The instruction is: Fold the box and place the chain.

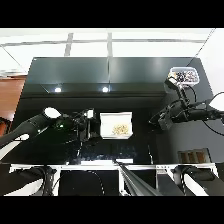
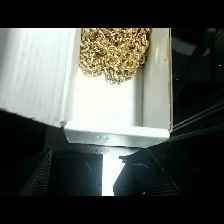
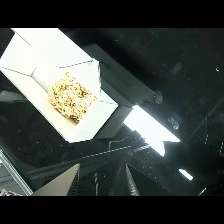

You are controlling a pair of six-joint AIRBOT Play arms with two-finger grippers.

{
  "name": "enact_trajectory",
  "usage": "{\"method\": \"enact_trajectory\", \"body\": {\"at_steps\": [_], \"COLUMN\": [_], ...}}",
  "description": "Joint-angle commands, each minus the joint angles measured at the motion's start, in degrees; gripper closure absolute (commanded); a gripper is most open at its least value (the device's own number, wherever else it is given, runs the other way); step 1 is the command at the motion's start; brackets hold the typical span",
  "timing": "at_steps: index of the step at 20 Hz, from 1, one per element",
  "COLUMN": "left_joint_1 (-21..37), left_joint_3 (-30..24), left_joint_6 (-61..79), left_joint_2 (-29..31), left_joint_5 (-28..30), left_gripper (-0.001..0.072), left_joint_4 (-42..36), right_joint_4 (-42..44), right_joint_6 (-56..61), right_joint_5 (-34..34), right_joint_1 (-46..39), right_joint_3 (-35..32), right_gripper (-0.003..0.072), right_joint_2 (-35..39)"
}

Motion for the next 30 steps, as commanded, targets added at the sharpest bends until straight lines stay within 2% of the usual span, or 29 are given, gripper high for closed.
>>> {"method": "enact_trajectory", "body": {"at_steps": [1, 4, 14, 16, 17, 18, 19, 20, 22, 26, 28, 30], "left_joint_1": [-2.25, -3.91, -3.98, -4.22, -4.50, -5.03, -5.55, -5.88, -6.19, -6.19, -6.19, -6.19], "left_joint_3": [0.02, 0.04, 0.07, 0.07, 0.07, 0.07, 0.07, 0.07, 0.07, 0.07, 0.07, 0.07], "left_joint_6": [-1.07, -1.09, -1.09, -1.07, -1.05, -1.05, -1.07, -1.11, -1.38, -1.51, -1.51, -1.51], "left_joint_2": [-0.02, -0.02, -0.02, -0.02, -0.02, -0.02, -0.02, -0.02, -0.02, -0.02, -0.02, -0.02], "left_joint_5": [0.90, 2.21, 3.10, 3.15, 3.17, 3.48, 3.89, 4.39, 4.87, 5.03, 5.01, 5.01], "left_gripper": [-0.0002, -0.0003, 0.0002, 0.0023, 0.0050, 0.0162, 0.0261, 0.0318, 0.0360, 0.0360, 0.0360, 0.0360], "left_joint_4": [0.24, 0.24, -1.29, -1.22, -1.27, -1.22, -1.20, -1.20, -1.14, -1.14, -1.11, -1.11], "right_joint_4": [0.00, 0.11, 0.52, 3.26, 6.93, 9.68, 10.58, 10.36, 10.78, 18.69, 20.06, 17.81], "right_joint_6": [-0.02, -0.02, -0.02, 0.22, 0.22, 0.66, 2.73, 5.29, 5.81, 5.79, 4.37, -1.14], "right_joint_5": [0.02, 0.11, -0.96, -1.79, -2.40, -3.10, -4.42, -6.36, -12.85, -27.10, -27.61, -24.48], "right_joint_1": [0.04, 0.04, 0.07, 0.07, 0.07, 0.07, 0.33, 0.96, 3.39, 8.81, 12.24, 14.99], "right_joint_3": [0.00, 0.00, -0.02, -0.44, -1.05, -1.60, -1.81, -1.81, -1.79, -1.05, -0.48, -0.48], "right_gripper": [0.0336, 0.0336, 0.0336, 0.0336, 0.0336, 0.0332, 0.0209, 0.0063, 0.0063, 0.0068, 0.0068, 0.0069], "right_joint_2": [0.02, 0.02, 0.02, 0.00, 0.00, -0.02, -0.15, -0.42, -1.16, -8.48, -14.05, -17.51]}}
